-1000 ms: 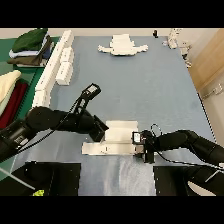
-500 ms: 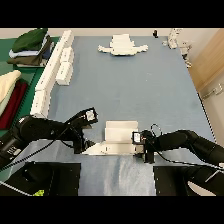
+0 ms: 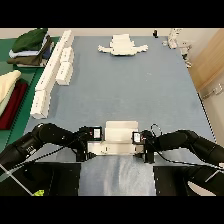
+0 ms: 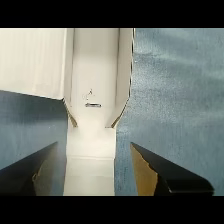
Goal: Fold the box.
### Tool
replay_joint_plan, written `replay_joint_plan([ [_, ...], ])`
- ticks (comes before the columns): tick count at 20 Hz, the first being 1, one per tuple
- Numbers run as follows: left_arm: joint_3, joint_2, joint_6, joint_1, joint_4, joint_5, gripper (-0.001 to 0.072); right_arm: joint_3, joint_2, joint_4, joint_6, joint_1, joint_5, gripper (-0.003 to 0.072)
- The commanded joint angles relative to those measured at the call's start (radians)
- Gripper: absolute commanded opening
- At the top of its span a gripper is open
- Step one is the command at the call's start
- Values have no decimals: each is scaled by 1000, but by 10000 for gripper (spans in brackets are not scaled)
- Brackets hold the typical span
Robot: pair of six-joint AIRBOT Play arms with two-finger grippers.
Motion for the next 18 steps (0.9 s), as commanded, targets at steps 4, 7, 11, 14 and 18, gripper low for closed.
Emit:
replay_joint_plan([
  [4, -9, -89, 75, -16, -108, 69, 685, 1, 0, 0, 0, 1, 0, 503],
  [7, -8, -130, 173, -38, -176, 101, 441, 1, 0, 0, 0, 1, 0, 503],
  [11, -8, -161, 213, -53, -198, 114, 212, 1, 0, 0, 0, 1, 0, 503],
  [14, -8, -173, 264, -66, -262, 130, 148, 1, 0, 0, 0, 1, 0, 503],
  [18, -8, -193, 283, -91, -282, 174, 61, 1, 0, 0, 0, 1, 0, 503],
])
